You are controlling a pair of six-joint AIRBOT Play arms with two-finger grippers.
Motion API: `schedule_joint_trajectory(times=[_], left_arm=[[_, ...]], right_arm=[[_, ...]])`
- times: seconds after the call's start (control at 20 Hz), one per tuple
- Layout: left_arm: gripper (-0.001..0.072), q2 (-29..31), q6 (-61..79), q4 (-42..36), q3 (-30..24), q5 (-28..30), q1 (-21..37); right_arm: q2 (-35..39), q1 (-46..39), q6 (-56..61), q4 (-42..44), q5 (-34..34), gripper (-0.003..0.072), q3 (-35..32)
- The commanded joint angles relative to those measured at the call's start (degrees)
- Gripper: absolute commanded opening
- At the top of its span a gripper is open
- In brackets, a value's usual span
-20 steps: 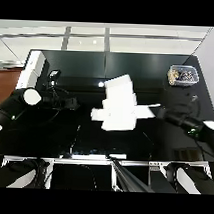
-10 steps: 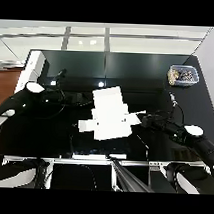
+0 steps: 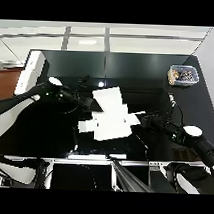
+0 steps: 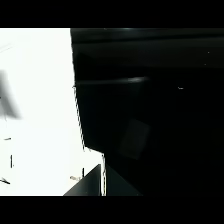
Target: Fold the box and place the chain.
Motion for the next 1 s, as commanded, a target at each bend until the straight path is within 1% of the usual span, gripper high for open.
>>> schedule_joint_trajectory(times=[0.0, 0.05, 0.15, 0.2, 0.3, 0.4, 0.45, 0.5, 0.55, 0.65, 0.7, 0.75, 0.8, 0.85, 0.9, 0.95], left_arm=[[0.0682, -4.31, 4.55, 1.79, 3.41, -8.39, -1.57], [0.0664, -4.52, 5.25, 3.06, 3.82, -8.35, -1.86], [0.0462, -4.92, 5.46, 5.38, 5.27, -8.39, -2.86], [0.0342, -4.94, 5.66, 6.21, 5.95, -8.33, -3.21], [0.0175, -4.94, 5.90, 6.19, 6.67, -7.82, -3.52], [0.0058, -4.94, 5.95, 6.19, 7.10, -7.56, -3.52], [0.0027, -4.92, 6.73, 6.21, 7.28, -7.61, -3.48], [0.0026, -4.92, 6.91, 6.19, 7.39, -7.52, -3.52], [0.0025, -4.90, 6.88, 6.19, 7.39, -7.26, -3.52], [0.0023, -4.22, 6.19, 6.21, 7.34, -7.34, -3.52], [0.0023, -3.28, 4.72, 6.03, 7.32, -8.92, -3.54], [0.0023, -1.64, 5.84, 5.55, 6.97, -11.45, -3.67], [0.0022, 0.76, 6.91, 5.73, 5.81, -11.39, -4.02], [0.0022, 3.85, 8.68, 5.84, 3.74, -8.96, -4.55], [0.0021, 7.50, 11.87, 5.75, 0.83, -4.50, -5.29], [0.0022, 11.19, 14.99, 5.73, -2.67, 1.84, -6.19]], right_arm=[[0.02, 0.07, 0.15, 0.02, -0.02, 0.0011, 0.00], [0.02, 0.07, 0.13, -0.07, -0.02, 0.0011, 0.00], [0.02, 0.07, 0.13, -0.28, 0.02, 0.0011, 0.00], [0.02, 0.07, 0.13, -0.28, 0.02, 0.0011, 0.00], [0.02, 0.07, 0.13, -0.28, 0.11, 0.0011, 0.00], [0.02, 0.07, 0.13, -0.28, 0.39, 0.0014, 0.00], [0.02, 0.07, 0.17, -0.28, 0.50, 0.0141, 0.00], [0.02, 0.07, 0.55, -0.28, 0.55, 0.0429, 0.00], [0.02, 0.04, 1.05, -0.24, 1.22, 0.0612, 0.00], [0.02, -0.68, 1.01, -1.77, 5.92, 0.0624, 0.39], [0.02, -1.81, 1.22, -5.79, 9.94, 0.0623, 1.49], [0.02, -3.13, 2.99, -11.56, 14.58, 0.0622, 3.28], [0.02, -4.22, 6.08, -18.36, 18.67, 0.0621, 5.60], [0.02, -4.74, 9.29, -25.81, 22.32, 0.0621, 8.33], [0.02, -4.74, 11.26, -33.44, 25.44, 0.0622, 11.43], [0.02, -4.61, 11.43, -39.12, 27.93, 0.0621, 14.45]])
